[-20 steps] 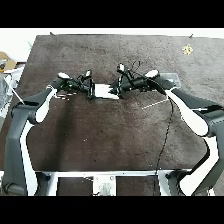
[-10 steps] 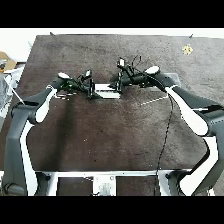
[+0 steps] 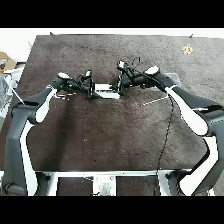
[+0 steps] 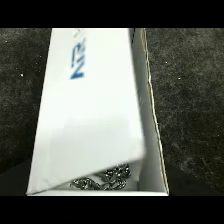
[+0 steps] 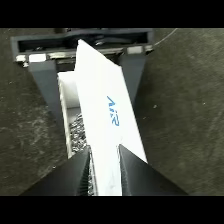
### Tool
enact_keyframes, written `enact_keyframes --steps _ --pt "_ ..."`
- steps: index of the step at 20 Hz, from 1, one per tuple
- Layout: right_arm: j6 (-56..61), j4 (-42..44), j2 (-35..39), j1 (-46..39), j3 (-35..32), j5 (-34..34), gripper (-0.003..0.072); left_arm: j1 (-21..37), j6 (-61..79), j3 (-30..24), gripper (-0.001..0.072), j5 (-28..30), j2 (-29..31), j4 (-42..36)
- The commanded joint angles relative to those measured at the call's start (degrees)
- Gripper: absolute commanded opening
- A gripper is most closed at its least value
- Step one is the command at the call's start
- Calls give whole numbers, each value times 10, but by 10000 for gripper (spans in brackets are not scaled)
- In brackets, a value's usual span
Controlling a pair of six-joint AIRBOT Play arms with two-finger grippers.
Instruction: Fold the box and place the chain.
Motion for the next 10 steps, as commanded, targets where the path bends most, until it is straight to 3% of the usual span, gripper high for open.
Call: enact_keyframes --steps 1,9,10 --pt "21 -26 0 1 -9 14 207 0 -1 0 130 0 0 0" --pt "33 -41 -1 -3 -12 35 221 0 -1 0 130 0 0 0" --pt "35 -35 -1 -7 -12 45 337 0 -1 0 130 0 0 0"
